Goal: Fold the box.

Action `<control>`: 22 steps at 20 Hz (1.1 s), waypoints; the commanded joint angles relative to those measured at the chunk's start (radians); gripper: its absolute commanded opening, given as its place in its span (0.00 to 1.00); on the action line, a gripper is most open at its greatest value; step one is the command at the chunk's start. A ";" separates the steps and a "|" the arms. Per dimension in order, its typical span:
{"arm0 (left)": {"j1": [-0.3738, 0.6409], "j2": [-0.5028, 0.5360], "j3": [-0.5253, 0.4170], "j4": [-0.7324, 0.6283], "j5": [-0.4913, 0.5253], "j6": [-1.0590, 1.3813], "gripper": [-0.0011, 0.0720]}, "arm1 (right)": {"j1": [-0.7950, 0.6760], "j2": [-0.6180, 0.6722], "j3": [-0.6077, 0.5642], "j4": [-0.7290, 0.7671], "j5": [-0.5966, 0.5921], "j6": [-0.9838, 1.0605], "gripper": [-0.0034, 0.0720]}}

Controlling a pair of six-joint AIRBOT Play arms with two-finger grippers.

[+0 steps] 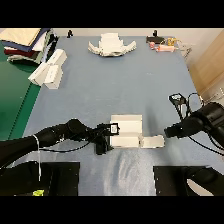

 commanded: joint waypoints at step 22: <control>0.000 0.000 0.000 0.000 0.000 0.001 0.55 | -0.057 0.004 -0.019 0.642 0.076 -0.188 0.53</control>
